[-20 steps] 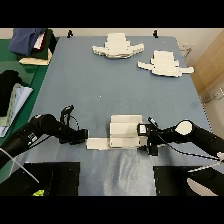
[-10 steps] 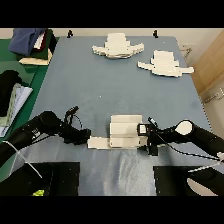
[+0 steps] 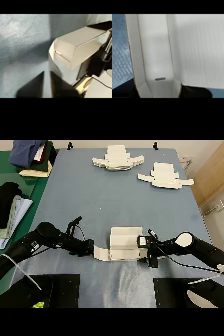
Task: Fold the box.
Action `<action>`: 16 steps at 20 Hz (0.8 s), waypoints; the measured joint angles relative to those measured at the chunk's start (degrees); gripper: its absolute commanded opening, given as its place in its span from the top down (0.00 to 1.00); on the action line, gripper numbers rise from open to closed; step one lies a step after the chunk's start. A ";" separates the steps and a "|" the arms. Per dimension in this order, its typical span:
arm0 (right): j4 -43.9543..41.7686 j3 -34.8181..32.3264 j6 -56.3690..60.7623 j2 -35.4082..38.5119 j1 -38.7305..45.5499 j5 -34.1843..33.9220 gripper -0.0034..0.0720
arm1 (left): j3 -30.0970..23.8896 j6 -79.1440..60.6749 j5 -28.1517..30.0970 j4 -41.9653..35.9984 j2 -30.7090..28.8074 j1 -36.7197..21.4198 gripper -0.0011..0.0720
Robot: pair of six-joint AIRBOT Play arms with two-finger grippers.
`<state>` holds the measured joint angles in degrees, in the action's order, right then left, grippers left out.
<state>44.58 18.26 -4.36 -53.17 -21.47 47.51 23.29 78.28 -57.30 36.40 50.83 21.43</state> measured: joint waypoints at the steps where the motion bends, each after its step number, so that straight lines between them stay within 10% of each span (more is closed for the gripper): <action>1: 0.00 0.00 0.00 0.00 0.00 0.00 0.27 | 0.00 -0.13 0.68 -0.59 0.00 0.02 0.21; 16: 0.00 0.00 0.00 0.00 0.00 0.00 0.27 | 0.87 -0.42 10.29 -5.95 0.20 10.25 0.21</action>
<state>44.58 18.26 -4.36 -53.17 -21.47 47.51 24.16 77.87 -47.00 30.46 51.03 31.68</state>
